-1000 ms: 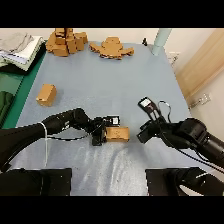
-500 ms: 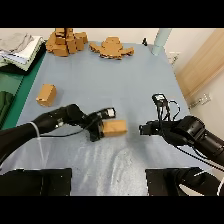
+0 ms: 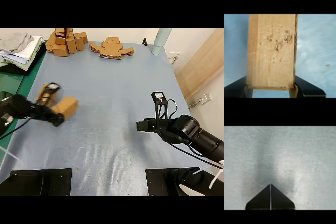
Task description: Fold the box.
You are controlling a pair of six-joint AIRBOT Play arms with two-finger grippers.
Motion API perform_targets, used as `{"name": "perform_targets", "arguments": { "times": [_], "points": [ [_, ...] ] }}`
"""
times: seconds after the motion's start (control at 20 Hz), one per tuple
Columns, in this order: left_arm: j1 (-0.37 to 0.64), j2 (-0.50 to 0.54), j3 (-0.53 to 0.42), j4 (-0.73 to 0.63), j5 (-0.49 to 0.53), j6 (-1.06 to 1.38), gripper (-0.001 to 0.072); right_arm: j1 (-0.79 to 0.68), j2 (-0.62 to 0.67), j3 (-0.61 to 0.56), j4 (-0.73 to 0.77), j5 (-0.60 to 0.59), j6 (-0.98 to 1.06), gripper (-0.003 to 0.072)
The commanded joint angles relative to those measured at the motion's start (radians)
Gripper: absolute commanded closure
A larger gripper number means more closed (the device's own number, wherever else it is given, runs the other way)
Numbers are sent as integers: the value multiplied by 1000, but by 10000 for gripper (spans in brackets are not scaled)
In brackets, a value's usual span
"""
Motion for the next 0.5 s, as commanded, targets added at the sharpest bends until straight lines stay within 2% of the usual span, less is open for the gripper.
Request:
{"name": "perform_targets", "arguments": {
  "times": [0.0,0.1,0.2,0.3,0.45],
  "points": [
    [232,90,-44,182,-94,-178,186,-1,-37,0,-5,35,3,669],
    [315,115,-44,183,-148,-167,186,-1,-61,0,-5,36,3,670],
    [346,111,-45,183,-161,-167,186,-1,-82,0,-5,56,3,670],
    [345,90,-45,142,-114,-167,187,-1,-96,0,-5,92,3,670],
    [344,24,-45,8,3,-101,186,-1,-107,0,-5,135,3,669]
  ]
}}
